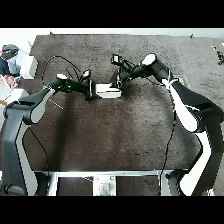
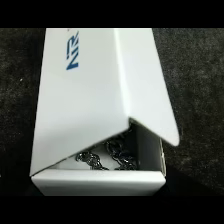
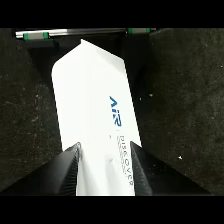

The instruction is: Fold the box and place the chain.

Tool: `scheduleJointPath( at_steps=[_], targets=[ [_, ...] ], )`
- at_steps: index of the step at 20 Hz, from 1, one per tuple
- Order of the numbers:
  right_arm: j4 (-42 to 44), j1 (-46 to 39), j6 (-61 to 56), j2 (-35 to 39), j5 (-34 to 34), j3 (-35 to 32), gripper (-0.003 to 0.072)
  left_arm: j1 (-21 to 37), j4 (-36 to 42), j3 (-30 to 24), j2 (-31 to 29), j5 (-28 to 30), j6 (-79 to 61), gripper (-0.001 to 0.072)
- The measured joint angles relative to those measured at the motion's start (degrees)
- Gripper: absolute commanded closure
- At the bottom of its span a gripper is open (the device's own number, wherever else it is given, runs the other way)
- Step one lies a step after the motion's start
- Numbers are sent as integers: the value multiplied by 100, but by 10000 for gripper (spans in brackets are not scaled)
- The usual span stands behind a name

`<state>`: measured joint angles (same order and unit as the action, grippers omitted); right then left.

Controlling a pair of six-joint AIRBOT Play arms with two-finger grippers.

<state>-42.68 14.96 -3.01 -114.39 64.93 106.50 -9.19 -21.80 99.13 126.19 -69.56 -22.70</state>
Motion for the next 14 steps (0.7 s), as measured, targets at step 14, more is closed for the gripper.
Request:
scheduleJointPath(
  at_steps=[14],
  targets=[
    [-258, 2, -164, 4, 4, 2, 488, 0, -2, 0, 0, -4, -7, 226]
  ],
)
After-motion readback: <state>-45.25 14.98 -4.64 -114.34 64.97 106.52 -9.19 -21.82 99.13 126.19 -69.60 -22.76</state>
